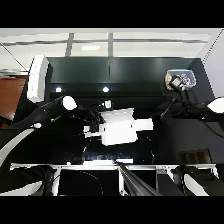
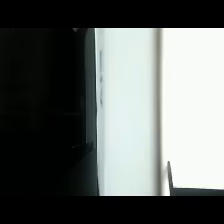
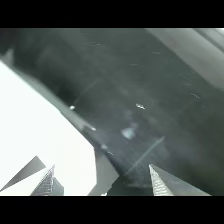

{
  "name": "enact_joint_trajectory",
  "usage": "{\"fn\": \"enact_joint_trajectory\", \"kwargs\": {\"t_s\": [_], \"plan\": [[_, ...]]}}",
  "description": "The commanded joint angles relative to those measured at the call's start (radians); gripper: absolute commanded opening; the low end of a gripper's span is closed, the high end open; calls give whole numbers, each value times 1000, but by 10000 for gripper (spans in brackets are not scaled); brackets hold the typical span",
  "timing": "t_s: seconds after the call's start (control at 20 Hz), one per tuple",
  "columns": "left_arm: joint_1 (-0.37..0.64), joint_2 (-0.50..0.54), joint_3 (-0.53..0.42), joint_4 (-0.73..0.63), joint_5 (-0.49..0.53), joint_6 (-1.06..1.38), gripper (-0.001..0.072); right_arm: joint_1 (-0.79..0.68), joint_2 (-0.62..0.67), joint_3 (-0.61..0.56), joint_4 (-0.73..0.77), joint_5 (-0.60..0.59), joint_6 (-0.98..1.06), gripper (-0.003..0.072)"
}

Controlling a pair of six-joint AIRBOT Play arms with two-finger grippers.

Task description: Fold the box and place the chain.

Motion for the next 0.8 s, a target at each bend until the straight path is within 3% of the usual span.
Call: {"fn": "enact_joint_trajectory", "kwargs": {"t_s": [0.0, 0.25, 0.45, 0.75], "plan": [[2, -21, 0, 4, 18, 4, 29, 112, -8, -40, 7, -74, -214, 703], [2, -32, 8, 11, 17, 5, 30, 272, -78, -40, -2, -162, -247, 704], [2, -32, 45, 11, -28, 34, 29, 294, -110, -40, -215, -164, -273, 703], [2, -61, 49, 8, -65, 54, 29, 270, -111, -47, -187, -48, -248, 702]]}}
